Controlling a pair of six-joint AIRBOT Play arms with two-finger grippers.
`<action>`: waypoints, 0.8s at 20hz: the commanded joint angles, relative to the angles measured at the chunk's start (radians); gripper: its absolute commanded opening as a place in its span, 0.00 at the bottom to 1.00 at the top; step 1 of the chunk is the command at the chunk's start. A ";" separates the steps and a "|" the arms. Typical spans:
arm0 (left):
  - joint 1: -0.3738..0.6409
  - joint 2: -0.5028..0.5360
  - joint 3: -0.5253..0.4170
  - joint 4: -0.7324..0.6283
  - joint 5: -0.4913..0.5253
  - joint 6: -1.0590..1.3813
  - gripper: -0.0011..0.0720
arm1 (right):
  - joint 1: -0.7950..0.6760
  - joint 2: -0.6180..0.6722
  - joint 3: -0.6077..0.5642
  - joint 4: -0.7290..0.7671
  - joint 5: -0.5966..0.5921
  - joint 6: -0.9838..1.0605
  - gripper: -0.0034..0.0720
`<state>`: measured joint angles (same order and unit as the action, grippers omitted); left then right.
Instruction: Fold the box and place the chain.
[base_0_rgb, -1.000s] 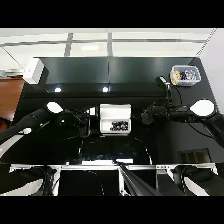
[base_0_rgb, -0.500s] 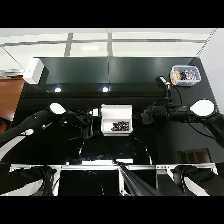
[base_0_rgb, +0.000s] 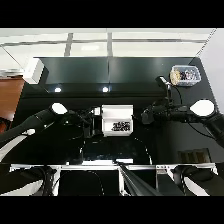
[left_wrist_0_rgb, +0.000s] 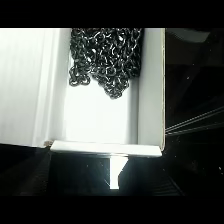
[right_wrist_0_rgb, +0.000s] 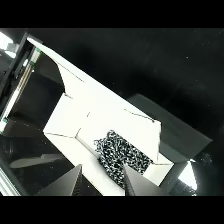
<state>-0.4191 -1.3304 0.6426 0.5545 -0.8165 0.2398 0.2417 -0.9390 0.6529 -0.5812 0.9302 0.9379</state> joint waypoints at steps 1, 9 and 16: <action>-0.001 -0.002 0.003 0.002 0.000 -0.006 0.99 | 0.000 0.000 -0.001 0.000 -0.004 0.000 0.46; -0.037 -0.012 0.016 0.006 0.004 0.003 0.97 | 0.000 0.000 -0.001 -0.001 -0.027 0.000 0.46; -0.040 -0.015 0.020 0.008 0.004 0.003 0.49 | 0.000 0.000 -0.001 0.006 -0.093 0.002 0.51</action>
<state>-0.4576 -1.3449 0.6613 0.5602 -0.8131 0.2420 0.2417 -0.9390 0.6529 -0.5865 0.8883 0.9375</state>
